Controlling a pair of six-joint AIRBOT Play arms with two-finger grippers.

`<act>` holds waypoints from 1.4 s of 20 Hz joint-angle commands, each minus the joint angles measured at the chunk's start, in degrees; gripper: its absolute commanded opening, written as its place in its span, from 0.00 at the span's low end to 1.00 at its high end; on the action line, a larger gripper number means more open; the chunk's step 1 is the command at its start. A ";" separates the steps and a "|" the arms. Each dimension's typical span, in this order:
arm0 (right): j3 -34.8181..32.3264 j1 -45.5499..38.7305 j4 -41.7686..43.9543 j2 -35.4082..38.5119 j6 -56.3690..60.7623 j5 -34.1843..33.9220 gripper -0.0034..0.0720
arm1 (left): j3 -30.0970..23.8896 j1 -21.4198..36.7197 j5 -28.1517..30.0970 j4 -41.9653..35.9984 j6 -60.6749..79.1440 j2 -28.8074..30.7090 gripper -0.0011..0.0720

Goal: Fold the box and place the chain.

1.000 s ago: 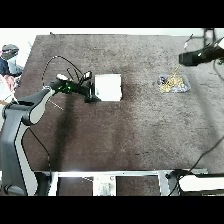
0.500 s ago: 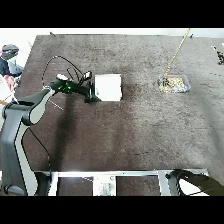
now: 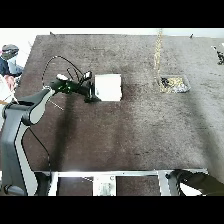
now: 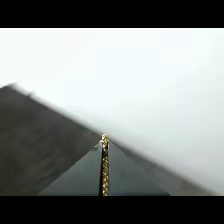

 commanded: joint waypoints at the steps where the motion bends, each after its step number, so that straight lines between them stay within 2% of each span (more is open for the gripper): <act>1: -0.11 3.96 3.32 -3.50 0.66 6.95 0.06 | 0.02 0.04 0.00 0.02 0.00 0.04 0.58; 5: -0.15 6.71 7.93 -10.62 0.44 12.35 0.06 | 0.02 0.04 0.02 0.00 0.00 0.04 0.58; 12: -0.28 7.80 10.27 -24.35 0.42 14.08 0.06 | 0.02 0.04 0.02 0.02 0.00 0.04 0.58; 16: -0.87 7.76 10.27 -29.42 0.72 14.03 0.06 | 0.02 0.04 0.02 0.02 0.00 0.04 0.58; 17: -1.31 7.56 10.25 -30.01 0.87 14.10 0.14 | 0.02 0.04 0.02 0.02 0.00 0.04 0.58; 18: -1.40 7.13 10.19 -30.40 0.85 14.78 0.38 | 0.02 0.04 0.04 0.00 0.00 0.04 0.58; 21: -1.40 3.63 10.54 -29.70 1.42 18.99 0.38 | 0.02 0.04 0.02 0.02 0.00 0.04 0.58; 22: -1.57 1.60 10.51 -29.11 2.43 21.46 0.33 | 0.02 0.04 0.02 0.02 0.00 0.04 0.58; 23: -3.08 -0.46 11.10 -27.80 2.43 23.06 0.33 | 0.02 0.04 0.02 0.02 0.00 0.04 0.58; 25: -10.82 -5.64 12.35 -22.62 2.99 21.90 0.33 | 0.02 0.04 0.02 0.02 0.00 0.04 0.58; 28: -27.39 -14.99 12.44 -12.41 6.97 12.90 0.37 | 0.02 0.04 0.04 0.02 0.00 0.04 0.58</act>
